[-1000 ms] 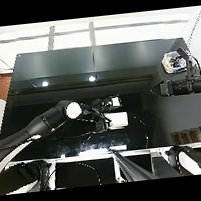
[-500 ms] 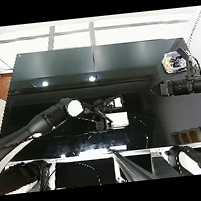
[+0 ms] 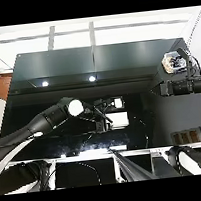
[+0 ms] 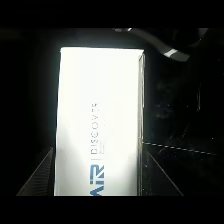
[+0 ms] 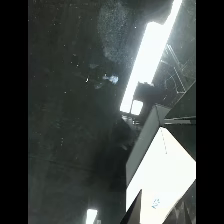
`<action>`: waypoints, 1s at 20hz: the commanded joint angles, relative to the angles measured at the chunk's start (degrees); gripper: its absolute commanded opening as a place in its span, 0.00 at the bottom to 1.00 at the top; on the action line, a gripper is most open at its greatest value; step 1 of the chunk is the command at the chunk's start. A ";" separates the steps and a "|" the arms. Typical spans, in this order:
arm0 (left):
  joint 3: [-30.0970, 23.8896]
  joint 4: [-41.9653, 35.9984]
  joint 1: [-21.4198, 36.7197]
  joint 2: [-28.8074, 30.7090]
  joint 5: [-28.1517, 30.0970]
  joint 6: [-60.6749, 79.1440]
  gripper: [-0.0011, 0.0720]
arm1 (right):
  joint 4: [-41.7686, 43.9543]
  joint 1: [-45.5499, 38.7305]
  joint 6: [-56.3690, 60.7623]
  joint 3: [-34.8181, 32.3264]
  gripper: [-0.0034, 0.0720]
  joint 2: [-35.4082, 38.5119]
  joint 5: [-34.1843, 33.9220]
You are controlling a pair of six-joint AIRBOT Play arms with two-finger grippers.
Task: Fold the box and place the chain.
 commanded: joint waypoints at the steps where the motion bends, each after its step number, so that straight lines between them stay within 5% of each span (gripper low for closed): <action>1: 0.04 0.02 -0.07 -0.98 0.00 -0.04 0.98 | 0.07 0.00 0.02 -0.37 0.10 0.04 -0.02; 12: 0.09 0.46 0.00 -5.60 0.00 0.02 0.95 | 0.26 0.00 0.02 -3.96 0.10 0.02 -2.64; 14: 0.96 4.68 0.11 -5.18 -2.21 -1.64 0.45 | 0.26 0.00 0.02 -3.96 0.10 0.04 -2.82; 17: 3.63 14.93 2.97 -3.82 -6.21 -11.87 0.38 | 0.31 0.00 0.04 -3.96 0.10 0.04 -4.15; 20: 6.08 21.90 12.28 -1.57 -9.57 -18.71 0.38 | 0.92 0.00 0.04 -3.96 0.10 0.02 -4.70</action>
